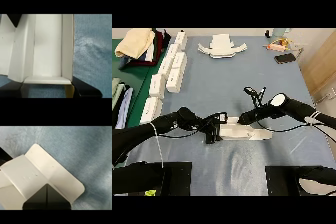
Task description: Fold the box.
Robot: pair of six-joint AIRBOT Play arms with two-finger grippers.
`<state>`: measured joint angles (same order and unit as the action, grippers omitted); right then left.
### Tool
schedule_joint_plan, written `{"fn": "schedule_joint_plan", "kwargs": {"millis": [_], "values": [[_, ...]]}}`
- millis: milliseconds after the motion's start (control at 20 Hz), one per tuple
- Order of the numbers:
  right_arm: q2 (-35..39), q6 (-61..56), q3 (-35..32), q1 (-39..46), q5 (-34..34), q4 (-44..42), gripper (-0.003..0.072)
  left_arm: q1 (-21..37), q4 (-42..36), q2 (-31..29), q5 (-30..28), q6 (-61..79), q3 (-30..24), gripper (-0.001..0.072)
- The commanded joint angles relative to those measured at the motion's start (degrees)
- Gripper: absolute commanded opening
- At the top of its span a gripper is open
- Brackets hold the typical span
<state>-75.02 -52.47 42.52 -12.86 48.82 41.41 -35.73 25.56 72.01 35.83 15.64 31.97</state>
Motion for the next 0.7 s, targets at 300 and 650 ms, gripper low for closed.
{"fn": "schedule_joint_plan", "kwargs": {"millis": [300, 650], "values": [[6.9, 0.0, 4.4, 1.9, 1.0, 0.7, 0.0007, 0.0, -0.1, 0.0, -0.2, -0.1, 0.0, 0.0502], [21.9, -4.1, 1.0, 2.1, 12.1, 11.2, 0.0005, 0.0, -0.1, 0.0, -0.3, 0.0, 0.0, 0.0502]]}}
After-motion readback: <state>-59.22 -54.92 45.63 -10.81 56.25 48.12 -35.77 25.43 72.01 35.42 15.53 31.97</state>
